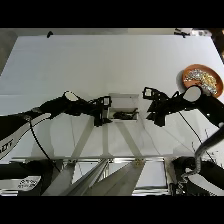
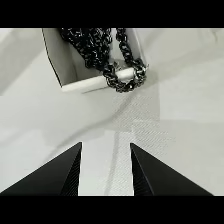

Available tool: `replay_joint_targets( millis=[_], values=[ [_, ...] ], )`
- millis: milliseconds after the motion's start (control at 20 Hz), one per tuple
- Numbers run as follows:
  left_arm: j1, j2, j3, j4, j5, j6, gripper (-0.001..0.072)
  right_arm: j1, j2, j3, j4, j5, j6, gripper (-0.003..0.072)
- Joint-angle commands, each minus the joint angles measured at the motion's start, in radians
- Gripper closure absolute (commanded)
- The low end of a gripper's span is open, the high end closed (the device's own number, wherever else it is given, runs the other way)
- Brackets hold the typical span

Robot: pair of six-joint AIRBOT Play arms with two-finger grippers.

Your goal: Fold the box and place the chain.

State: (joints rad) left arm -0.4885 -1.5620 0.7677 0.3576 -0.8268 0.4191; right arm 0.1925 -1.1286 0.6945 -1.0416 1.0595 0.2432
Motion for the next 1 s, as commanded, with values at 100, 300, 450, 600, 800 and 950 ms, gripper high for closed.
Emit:
replay_joint_targets(
  millis=[100,300,450,600,800,950],
  values=[
    [0.001,0.001,0.001,0.001,0.000,0.000,0.0395,0.040,-0.099,-0.003,0.062,-0.120,-0.215,0.0343],
    [0.001,0.001,0.001,0.000,0.000,0.000,0.0395,0.069,-0.129,-0.003,0.167,-0.204,-0.284,0.0345],
    [0.001,0.001,0.001,0.000,0.000,0.000,0.0395,0.070,-0.148,-0.003,0.174,-0.214,-0.286,0.0396],
    [0.001,0.001,0.001,0.000,0.000,0.000,0.0395,0.070,-0.154,-0.003,0.176,-0.211,-0.285,0.0438],
    [0.001,0.001,0.001,0.000,0.000,0.000,0.0395,0.070,-0.154,-0.003,0.219,-0.205,-0.278,0.0509],
    [0.001,0.001,0.001,0.000,0.000,0.000,0.0395,0.070,-0.154,-0.003,0.212,-0.189,-0.277,0.0619]
  ],
)
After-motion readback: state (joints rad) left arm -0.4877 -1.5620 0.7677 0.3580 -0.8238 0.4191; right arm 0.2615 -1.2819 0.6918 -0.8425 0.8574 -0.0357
